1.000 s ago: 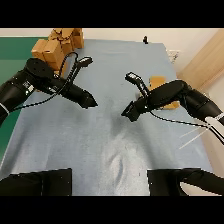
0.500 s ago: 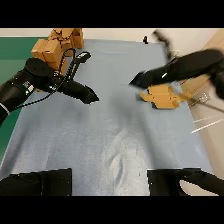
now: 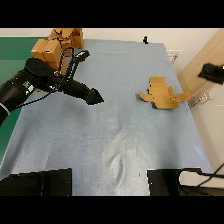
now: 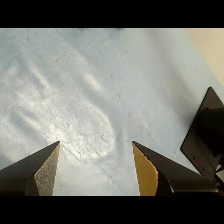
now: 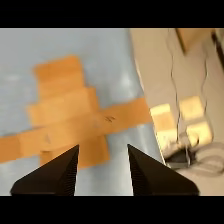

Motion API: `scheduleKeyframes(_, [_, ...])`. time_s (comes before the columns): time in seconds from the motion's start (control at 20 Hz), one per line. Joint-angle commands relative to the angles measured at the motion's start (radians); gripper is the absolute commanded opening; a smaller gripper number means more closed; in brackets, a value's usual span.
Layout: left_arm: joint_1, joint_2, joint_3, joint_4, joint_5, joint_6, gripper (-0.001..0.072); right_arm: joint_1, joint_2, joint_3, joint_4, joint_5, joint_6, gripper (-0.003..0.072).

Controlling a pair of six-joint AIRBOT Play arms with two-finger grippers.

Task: Fold the box.

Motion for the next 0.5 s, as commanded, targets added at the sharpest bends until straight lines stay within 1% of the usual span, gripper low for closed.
scheduleKeyframes(0.0, [0.001, -0.001, 0.000, 0.013, 0.008, -0.089, 0.0692, -0.209, -0.217, 0.026, 0.081, -0.093, -0.109, 0.0491])
scheduleKeyframes(0.1, [0.000, -0.001, 0.000, 0.012, 0.006, -0.089, 0.0692, -0.277, -0.306, 0.050, 0.165, -0.090, -0.212, 0.0490])
scheduleKeyframes(0.2, [0.000, -0.001, 0.000, 0.011, 0.007, -0.089, 0.0692, -0.320, -0.391, 0.107, 0.303, -0.090, -0.292, 0.0486])
scheduleKeyframes(0.35, [0.000, -0.001, 0.000, 0.012, 0.010, -0.089, 0.0692, -0.321, -0.516, 0.228, 0.423, -0.135, -0.383, 0.0486])
scheduleKeyframes(0.45, [0.000, -0.001, 0.000, 0.012, 0.010, -0.089, 0.0692, -0.301, -0.584, 0.302, 0.452, -0.165, -0.402, 0.0486])
